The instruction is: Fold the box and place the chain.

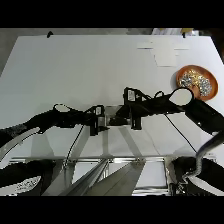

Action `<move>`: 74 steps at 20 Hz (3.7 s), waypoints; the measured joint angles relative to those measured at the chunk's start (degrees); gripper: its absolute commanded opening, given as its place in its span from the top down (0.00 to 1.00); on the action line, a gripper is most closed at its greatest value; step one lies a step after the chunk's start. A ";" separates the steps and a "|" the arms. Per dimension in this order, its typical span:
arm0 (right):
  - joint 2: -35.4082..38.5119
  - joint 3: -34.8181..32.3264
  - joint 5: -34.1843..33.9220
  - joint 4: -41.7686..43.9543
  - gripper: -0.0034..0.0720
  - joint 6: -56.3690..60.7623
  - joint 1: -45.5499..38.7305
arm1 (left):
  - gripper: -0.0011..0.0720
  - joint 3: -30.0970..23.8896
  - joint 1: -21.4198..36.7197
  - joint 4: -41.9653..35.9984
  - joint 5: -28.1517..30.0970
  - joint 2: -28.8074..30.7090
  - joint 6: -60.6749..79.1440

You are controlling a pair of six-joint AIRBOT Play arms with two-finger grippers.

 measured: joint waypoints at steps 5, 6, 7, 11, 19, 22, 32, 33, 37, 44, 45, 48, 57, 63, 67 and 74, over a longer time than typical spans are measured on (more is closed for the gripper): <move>-0.63 -0.07 -2.97 -5.18 0.64 4.11 0.37 | 0.89 0.00 0.00 0.00 0.00 0.00 0.00; 0.13 -0.02 -3.48 -5.55 0.66 4.72 0.04 | 0.89 0.00 0.00 0.00 0.00 0.00 -0.02; 1.11 0.00 -4.31 -5.88 0.66 5.01 -0.66 | 0.89 0.00 0.00 0.00 0.00 0.00 0.00; 4.96 0.04 -6.84 -7.96 0.80 5.84 -7.04 | 0.89 0.00 0.00 0.00 0.00 0.00 0.00; -1.09 -0.31 -4.07 -27.12 0.69 8.63 -18.01 | 0.89 0.00 0.00 0.02 0.00 0.00 0.00; -6.10 -0.37 -3.06 -30.47 0.68 7.48 -18.73 | 0.89 0.00 0.00 0.00 0.00 0.00 0.00; -13.18 -0.37 -1.75 -29.11 0.72 -6.84 -19.12 | 0.89 0.00 0.00 0.00 0.00 0.00 0.00; -13.64 -0.37 -1.75 -28.89 0.73 -7.37 -19.10 | 0.89 0.00 0.00 0.00 0.00 0.00 0.00; -14.86 -0.33 -1.64 -28.46 0.93 -8.59 -18.27 | 0.89 0.00 0.00 0.00 0.00 0.00 0.00; -9.77 -0.44 1.88 -28.06 0.93 -8.39 -17.75 | 0.89 0.00 0.00 0.00 0.00 0.00 0.00; -7.74 -0.44 2.71 -26.58 0.93 -8.20 -17.68 | 0.89 0.00 0.00 0.00 0.00 0.00 -0.02; -1.36 -0.44 5.35 -20.65 0.93 -7.82 -17.64 | 0.89 0.00 0.00 0.00 0.00 0.00 0.00; 9.35 -0.46 6.51 -10.01 0.93 -7.30 -5.14 | 0.89 0.00 0.00 0.00 0.00 0.00 0.00; 7.28 -0.44 -4.28 -8.92 0.93 -4.94 4.72 | 0.89 0.00 0.00 0.00 0.00 0.00 0.00; 2.99 -0.46 -7.28 -8.90 0.70 -4.28 7.15 | 0.89 0.00 0.00 0.00 0.00 0.00 0.00; 4.04 -0.37 -13.75 -8.83 0.72 -4.76 5.31 | 0.89 0.00 0.00 0.00 0.00 0.00 0.00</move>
